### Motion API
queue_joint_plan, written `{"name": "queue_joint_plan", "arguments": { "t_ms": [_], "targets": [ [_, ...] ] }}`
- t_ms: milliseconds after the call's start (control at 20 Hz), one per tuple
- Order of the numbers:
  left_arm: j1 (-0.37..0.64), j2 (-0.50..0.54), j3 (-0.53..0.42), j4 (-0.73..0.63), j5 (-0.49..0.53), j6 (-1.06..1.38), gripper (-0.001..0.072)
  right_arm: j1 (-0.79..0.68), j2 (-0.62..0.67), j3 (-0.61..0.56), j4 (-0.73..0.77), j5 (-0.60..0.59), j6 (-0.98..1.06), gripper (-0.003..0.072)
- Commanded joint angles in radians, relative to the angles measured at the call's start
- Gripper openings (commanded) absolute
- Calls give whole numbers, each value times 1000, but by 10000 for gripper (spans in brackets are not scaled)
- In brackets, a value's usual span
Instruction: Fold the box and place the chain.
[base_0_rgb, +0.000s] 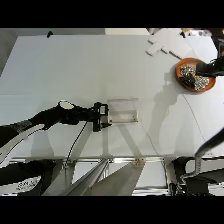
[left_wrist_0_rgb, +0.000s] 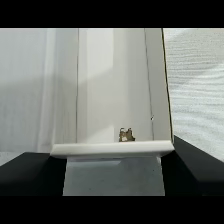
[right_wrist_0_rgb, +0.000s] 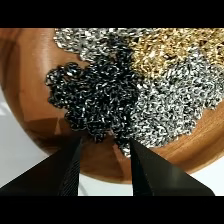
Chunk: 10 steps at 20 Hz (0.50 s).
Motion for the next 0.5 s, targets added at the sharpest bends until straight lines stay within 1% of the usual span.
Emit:
{"name": "queue_joint_plan", "arguments": {
  "t_ms": [0,250,350,400,450],
  "targets": [
    [0,0,0,0,0,0,63,-17,-33,8,-27,8,-102,293],
    [0,0,0,0,0,0,63,-17,-82,8,-17,34,-179,293],
    [0,0,0,0,0,0,63,-17,-108,8,11,35,-205,292],
    [0,0,0,0,0,0,63,-17,-119,8,33,34,-223,285],
    [0,0,0,0,0,0,63,-17,-126,8,35,26,-223,233]
  ]
}}
